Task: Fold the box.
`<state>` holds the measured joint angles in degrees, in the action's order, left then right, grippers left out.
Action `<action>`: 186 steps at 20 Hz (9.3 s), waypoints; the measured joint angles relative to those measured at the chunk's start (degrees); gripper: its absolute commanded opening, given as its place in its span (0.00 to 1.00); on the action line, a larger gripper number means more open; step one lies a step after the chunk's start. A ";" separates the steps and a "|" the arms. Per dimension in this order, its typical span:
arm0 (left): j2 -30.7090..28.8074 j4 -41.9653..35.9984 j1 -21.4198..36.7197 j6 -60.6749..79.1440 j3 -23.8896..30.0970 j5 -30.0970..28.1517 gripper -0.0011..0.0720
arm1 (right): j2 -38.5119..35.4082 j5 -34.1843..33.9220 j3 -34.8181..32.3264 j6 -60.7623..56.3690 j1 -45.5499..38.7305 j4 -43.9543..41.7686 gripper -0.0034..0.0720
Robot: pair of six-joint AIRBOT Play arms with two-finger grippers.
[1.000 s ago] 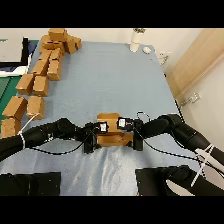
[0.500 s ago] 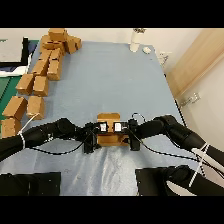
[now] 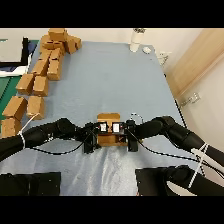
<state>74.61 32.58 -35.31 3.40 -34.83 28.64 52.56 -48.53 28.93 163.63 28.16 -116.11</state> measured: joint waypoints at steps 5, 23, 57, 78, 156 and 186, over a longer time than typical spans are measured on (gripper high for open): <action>0.00 0.00 0.00 0.00 0.00 -0.02 0.59 | 0.04 0.13 0.00 0.79 0.02 -2.56 0.27; 0.00 0.02 0.00 0.02 0.00 -0.02 0.59 | 1.73 0.79 0.02 1.03 0.02 -5.77 0.95; 0.00 0.00 0.00 -0.02 0.00 -0.02 0.59 | 5.09 -18.53 1.77 -65.26 -24.48 -0.33 0.05; 0.00 0.00 0.00 -0.02 0.00 -0.02 0.59 | 1.53 -14.47 -1.90 -55.74 -24.15 -12.72 0.05; 0.00 0.02 0.00 0.00 0.00 -0.02 0.59 | 15.39 -26.38 26.18 -118.20 16.83 27.91 0.51; 0.00 0.00 0.00 0.00 0.00 -0.02 0.59 | 34.34 -30.53 26.84 -29.18 -20.06 -34.60 0.05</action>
<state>74.61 32.58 -35.31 3.40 -34.83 28.62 86.89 -79.07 55.77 134.45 8.10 -150.71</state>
